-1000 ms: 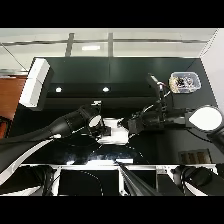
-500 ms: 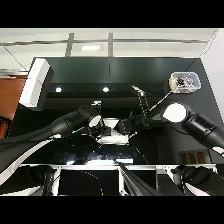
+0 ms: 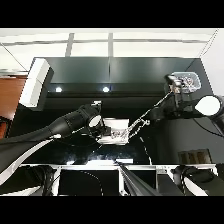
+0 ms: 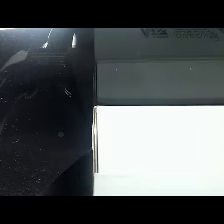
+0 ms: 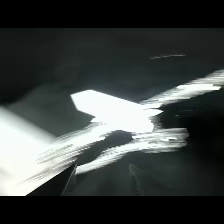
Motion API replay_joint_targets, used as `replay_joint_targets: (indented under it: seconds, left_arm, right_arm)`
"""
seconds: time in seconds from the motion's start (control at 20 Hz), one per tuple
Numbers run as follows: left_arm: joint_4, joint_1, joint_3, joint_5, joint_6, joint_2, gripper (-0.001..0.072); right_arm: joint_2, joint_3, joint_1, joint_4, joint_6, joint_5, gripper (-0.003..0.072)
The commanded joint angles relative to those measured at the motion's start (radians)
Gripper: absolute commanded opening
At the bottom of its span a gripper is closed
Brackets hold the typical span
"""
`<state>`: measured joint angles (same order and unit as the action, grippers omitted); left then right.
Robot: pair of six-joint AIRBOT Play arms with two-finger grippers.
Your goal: Fold the box and place the chain.
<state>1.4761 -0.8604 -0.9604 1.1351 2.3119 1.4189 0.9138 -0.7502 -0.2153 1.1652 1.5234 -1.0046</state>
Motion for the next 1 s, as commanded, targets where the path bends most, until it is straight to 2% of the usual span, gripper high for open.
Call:
replay_joint_targets:
  seconds: [0.0, 0.1, 0.2, 0.5, 0.6, 0.65, 0.7, 0.75, 0.8, 0.85, 0.9, 0.95]
  left_arm:
    - [0.000, 0.000, 0.000, 0.000, 0.000, 0.000, 0.0030]
    - [0.000, 0.000, 0.000, 0.000, 0.000, 0.000, 0.0030]
    - [0.000, 0.000, 0.000, 0.000, 0.000, 0.000, 0.0030]
    - [0.000, 0.000, 0.000, 0.000, 0.000, 0.000, 0.0030]
    - [0.000, 0.000, 0.000, 0.000, 0.000, 0.000, 0.0030]
    - [0.000, 0.000, 0.000, 0.000, 0.000, 0.000, 0.0030]
    - [0.000, 0.000, 0.000, 0.000, 0.000, 0.000, 0.0030]
    - [0.000, 0.000, 0.000, 0.000, 0.000, 0.000, 0.0030]
    - [0.000, 0.000, 0.000, 0.000, 0.000, 0.000, 0.0030]
    - [0.000, 0.000, 0.000, 0.000, 0.000, 0.000, 0.0029]
    - [0.000, 0.000, 0.000, 0.000, 0.000, 0.000, 0.0030]
    - [0.000, 0.000, 0.000, 0.000, 0.000, 0.000, 0.0030]
  right_arm:
    - [0.047, 0.048, 0.146, 0.267, 0.142, 0.190, 0.0720]
    - [0.149, 0.032, 0.209, 0.229, 0.180, 0.304, 0.0720]
    - [0.264, -0.016, 0.257, 0.224, 0.302, 0.374, 0.0720]
    - [0.559, -0.236, 0.288, 0.215, 0.496, 0.392, 0.0718]
    - [0.617, -0.294, 0.289, 0.187, 0.497, 0.389, 0.0617]
    - [0.633, -0.314, 0.288, 0.173, 0.494, 0.391, 0.0503]
    - [0.636, -0.322, 0.288, 0.161, 0.492, 0.402, 0.0429]
    - [0.636, -0.324, 0.289, 0.158, 0.492, 0.402, 0.0419]
    - [0.636, -0.324, 0.291, 0.158, 0.483, 0.393, 0.0183]
    - [0.636, -0.324, 0.291, 0.158, 0.479, 0.373, 0.0047]
    - [0.634, -0.324, 0.291, 0.154, 0.476, 0.348, 0.0014]
    - [0.628, -0.324, 0.290, 0.141, 0.452, 0.314, 0.0013]
